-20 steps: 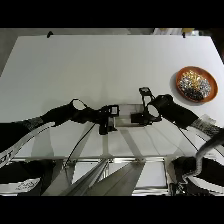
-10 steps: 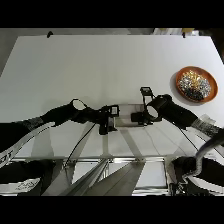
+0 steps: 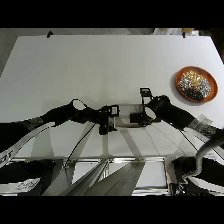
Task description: Fold the box and place the chain.
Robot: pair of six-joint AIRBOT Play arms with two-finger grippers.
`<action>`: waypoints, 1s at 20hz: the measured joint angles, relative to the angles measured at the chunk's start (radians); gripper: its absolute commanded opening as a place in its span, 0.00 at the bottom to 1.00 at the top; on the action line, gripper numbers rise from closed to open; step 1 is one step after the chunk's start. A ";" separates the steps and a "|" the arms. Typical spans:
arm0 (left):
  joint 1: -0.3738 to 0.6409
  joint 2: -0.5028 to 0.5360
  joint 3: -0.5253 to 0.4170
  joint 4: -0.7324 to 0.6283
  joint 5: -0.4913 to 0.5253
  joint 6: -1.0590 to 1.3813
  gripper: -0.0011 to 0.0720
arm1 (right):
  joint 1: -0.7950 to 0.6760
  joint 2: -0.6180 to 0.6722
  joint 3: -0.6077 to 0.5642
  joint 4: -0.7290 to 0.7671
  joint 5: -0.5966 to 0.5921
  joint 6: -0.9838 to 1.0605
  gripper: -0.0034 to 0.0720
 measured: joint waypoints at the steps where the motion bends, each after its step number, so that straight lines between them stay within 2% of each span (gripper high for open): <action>1: 0.000 0.000 0.000 0.000 0.000 0.000 0.36 | 0.002 0.002 -0.001 0.002 0.000 0.000 0.38; 2: 0.000 0.000 0.000 0.001 -0.001 0.001 0.36 | 0.004 0.010 -0.002 0.003 0.008 -0.002 0.47; 4: 0.000 0.000 0.000 0.000 -0.001 -0.001 0.36 | 0.006 0.042 -0.001 0.006 0.005 -0.023 0.48; 6: 0.000 0.000 0.000 0.000 -0.001 -0.001 0.36 | 0.005 0.092 0.000 -0.017 0.014 -0.076 0.64; 7: 0.000 0.000 0.000 0.000 -0.001 -0.001 0.36 | 0.006 0.124 0.002 -0.024 0.026 -0.116 0.66; 10: 0.000 0.000 0.000 0.000 -0.001 0.000 0.36 | -0.002 0.222 0.034 -0.027 0.083 -0.249 0.64; 12: 0.000 0.000 0.000 0.000 -0.001 0.000 0.36 | -0.040 0.271 0.103 -0.027 0.126 -0.333 0.46; 13: 0.000 0.000 0.000 0.000 -0.001 0.000 0.36 | -0.076 0.285 0.148 -0.029 0.138 -0.372 0.43; 16: 0.000 0.000 0.000 0.000 -0.001 0.000 0.36 | -0.257 0.291 0.287 -0.058 0.156 -0.494 0.40; 20: 0.000 0.000 0.000 0.000 -0.001 0.000 0.36 | -0.603 0.205 0.400 -0.072 0.116 -0.620 0.40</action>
